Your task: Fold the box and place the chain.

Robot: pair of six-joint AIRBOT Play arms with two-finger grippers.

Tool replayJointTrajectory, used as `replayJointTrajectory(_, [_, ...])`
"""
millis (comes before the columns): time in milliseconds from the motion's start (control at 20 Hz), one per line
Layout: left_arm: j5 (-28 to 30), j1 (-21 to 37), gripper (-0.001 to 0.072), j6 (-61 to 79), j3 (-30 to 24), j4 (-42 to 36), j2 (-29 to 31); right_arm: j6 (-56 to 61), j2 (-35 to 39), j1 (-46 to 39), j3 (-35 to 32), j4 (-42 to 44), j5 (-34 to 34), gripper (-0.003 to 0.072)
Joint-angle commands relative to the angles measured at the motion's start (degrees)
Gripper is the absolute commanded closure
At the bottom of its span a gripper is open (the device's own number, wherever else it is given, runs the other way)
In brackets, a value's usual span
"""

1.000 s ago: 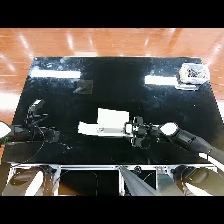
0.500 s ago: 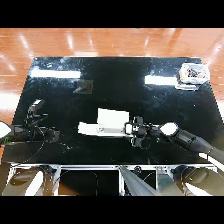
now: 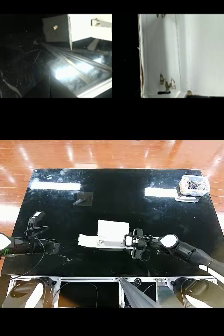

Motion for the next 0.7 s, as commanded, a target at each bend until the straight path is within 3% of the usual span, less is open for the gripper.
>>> replayJointTrajectory(0, [0.0, 0.1, 0.069, 0.0, 0.0, 0.0, 0.0, 0.0, 0.0, 0.0, 0.0, 0.0, 0.0, 0.0112])
replayJointTrajectory(300, [1.2, 0.1, 0.069, -0.2, -0.8, -0.5, -1.6, 0.0, 0.0, 0.0, 0.0, 0.0, 0.0, 0.0111])
replayJointTrajectory(650, [5.9, 0.0, 0.0691, -0.2, -0.9, -6.4, -10.4, 0.0, 0.0, 0.0, 0.0, 0.1, 0.1, 0.0115])
